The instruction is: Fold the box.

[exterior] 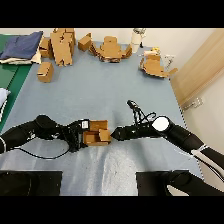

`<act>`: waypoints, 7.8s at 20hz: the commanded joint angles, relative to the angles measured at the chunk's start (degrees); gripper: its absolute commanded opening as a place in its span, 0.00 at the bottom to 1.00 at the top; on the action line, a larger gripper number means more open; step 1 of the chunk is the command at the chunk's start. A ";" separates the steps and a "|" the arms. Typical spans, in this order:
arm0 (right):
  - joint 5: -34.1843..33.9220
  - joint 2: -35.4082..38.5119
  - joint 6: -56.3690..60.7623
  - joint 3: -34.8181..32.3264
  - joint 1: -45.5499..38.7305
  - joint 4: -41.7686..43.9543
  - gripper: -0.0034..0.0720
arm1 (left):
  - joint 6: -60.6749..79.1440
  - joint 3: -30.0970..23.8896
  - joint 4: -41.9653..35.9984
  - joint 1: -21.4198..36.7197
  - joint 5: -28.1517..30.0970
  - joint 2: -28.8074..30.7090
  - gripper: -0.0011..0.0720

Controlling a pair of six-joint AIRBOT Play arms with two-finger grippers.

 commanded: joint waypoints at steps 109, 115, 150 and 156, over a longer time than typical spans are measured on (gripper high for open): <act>34.01 -10.91 66.53 28.65 20.28 -58.49 0.04 | -0.02 -0.04 4.33 0.02 0.02 -0.22 0.36; 7.08 -13.07 35.85 26.40 -2.67 -30.14 0.04 | -2.99 -0.04 6.27 0.02 0.17 -0.28 0.36; -0.59 -16.28 -50.16 19.85 12.92 -6.08 0.05 | -2.86 -0.04 7.15 0.00 4.48 -0.28 0.36; 5.88 -9.60 -53.18 19.82 12.92 -12.15 0.40 | -2.93 -0.04 7.13 0.00 4.50 -0.28 0.36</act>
